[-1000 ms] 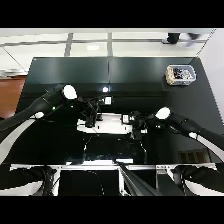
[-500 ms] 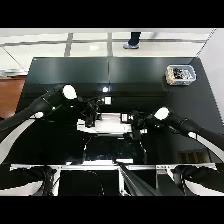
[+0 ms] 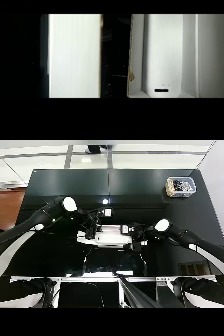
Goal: Fold the box and place the chain.
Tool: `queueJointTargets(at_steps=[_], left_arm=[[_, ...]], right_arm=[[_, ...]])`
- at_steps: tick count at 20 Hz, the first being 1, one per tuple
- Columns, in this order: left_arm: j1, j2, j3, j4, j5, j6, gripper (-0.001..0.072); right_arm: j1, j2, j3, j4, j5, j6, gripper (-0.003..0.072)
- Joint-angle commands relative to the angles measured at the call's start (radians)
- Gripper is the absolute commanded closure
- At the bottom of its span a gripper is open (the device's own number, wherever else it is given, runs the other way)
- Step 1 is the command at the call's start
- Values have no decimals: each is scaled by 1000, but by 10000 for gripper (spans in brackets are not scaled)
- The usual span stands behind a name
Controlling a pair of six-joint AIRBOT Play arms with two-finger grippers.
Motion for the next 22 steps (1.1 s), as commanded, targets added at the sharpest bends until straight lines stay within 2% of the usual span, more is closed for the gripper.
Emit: queueJointTargets(at_steps=[1, 4, 5, 6, 7, 8, 9, 11, 12, 13, 16, 17, 18, 19, 20, 22], left_arm=[[0, 0, 1, 1, -3, 0, 684], [0, 0, 4, 5, -5, 0, 681], [0, 3, 8, 9, -7, 0, 654], [0, 9, 14, 9, -11, 0, 460], [2, 22, 20, 10, -8, -10, 214], [7, 39, 26, 14, -2, -57, 155], [18, 60, 35, 21, -11, -106, 126], [49, 108, 42, 61, -72, -181, 126], [66, 137, 42, 90, -109, -220, 126], [85, 166, 42, 122, -151, -268, 127], [150, 242, 42, 206, -291, -439, 134], [172, 258, 42, 220, -335, -496, 189], [194, 269, 41, 218, -378, -552, 333], [213, 274, 37, 194, -431, -588, 569], [229, 275, 26, 136, -486, -585, 687], [236, 275, -45, -35, -520, -587, 687]], right_arm=[[-2, 0, 0, 1, 3, 1, 143], [-2, 0, 0, -1, 3, 1, 142], [-2, 0, 0, -1, 3, 1, 143], [-2, 0, 0, -1, 3, 1, 149], [-2, 0, 0, -2, 3, 1, 275], [-1, 0, 0, -2, 3, 1, 274], [-1, 0, 0, -2, 3, 1, 274], [-1, 0, 0, -6, 3, 1, 276], [-1, 0, 0, -6, 6, 1, 380], [-1, 0, 0, -7, 7, 0, 442], [-1, 0, 0, -8, 7, 0, 444], [-1, 0, 0, -8, 7, 0, 444], [-1, 0, 0, -7, 7, 0, 445], [-1, 0, 0, -7, 7, 0, 445], [-1, 0, 0, -7, 7, 0, 444], [-1, 0, 0, -6, 6, 0, 444]])
